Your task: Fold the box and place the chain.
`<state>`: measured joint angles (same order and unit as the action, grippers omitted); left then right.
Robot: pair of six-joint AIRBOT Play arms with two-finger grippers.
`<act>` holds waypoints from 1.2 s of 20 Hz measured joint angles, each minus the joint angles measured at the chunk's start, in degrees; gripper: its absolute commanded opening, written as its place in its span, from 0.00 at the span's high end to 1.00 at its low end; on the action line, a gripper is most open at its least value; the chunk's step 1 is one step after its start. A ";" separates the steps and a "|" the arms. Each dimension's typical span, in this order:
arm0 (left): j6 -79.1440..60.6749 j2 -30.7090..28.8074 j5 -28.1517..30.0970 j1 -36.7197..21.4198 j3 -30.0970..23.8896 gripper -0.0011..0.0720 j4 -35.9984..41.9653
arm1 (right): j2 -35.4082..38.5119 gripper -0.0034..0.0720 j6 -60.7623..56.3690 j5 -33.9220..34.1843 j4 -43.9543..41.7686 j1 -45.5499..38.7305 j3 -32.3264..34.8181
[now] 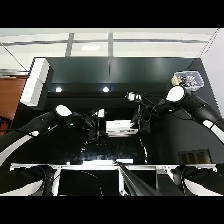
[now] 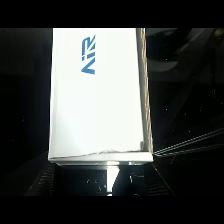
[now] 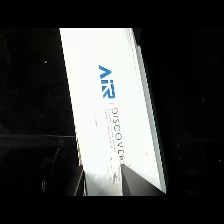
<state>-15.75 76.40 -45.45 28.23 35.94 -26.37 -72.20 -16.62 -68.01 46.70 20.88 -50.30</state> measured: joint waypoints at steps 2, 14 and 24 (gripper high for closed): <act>0.00 0.00 0.02 0.00 0.00 0.59 -0.02 | 0.02 0.58 -0.02 0.02 0.11 0.00 0.00; 0.00 0.00 0.02 0.00 0.00 0.59 0.00 | 0.02 0.58 -0.07 0.13 0.55 0.04 0.00; 0.00 0.00 0.02 0.00 -0.02 0.59 0.00 | 0.00 0.58 -0.39 0.15 0.90 0.04 0.00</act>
